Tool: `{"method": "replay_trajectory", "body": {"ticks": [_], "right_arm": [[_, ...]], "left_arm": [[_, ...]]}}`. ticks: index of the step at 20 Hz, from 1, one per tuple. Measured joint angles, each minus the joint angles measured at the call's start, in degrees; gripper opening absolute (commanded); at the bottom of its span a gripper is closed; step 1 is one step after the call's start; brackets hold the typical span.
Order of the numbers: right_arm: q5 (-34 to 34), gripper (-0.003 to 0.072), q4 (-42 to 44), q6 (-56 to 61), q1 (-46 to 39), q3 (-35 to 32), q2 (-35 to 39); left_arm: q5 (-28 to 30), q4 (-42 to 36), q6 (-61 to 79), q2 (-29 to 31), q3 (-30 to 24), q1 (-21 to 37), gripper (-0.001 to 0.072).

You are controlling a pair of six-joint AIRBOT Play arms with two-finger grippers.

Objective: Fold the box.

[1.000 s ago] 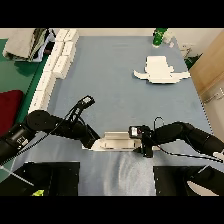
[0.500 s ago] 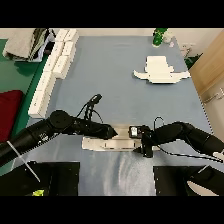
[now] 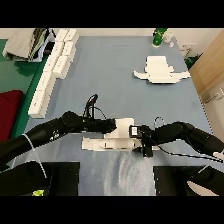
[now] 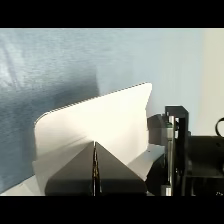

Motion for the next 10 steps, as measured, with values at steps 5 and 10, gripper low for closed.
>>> {"method": "replay_trajectory", "body": {"ticks": [5,10], "right_arm": [[0.00,0.0514,-0.02,0.00,0.00,0.00,0.00],[-0.22,0.0514,-0.04,-0.02,0.00,0.00,0.00]], "left_arm": [[-0.13,1.90,-4.63,-1.49,0.00,0.11,0.0014],[-2.78,2.32,-5.75,-4.31,0.11,0.24,0.0014]]}}
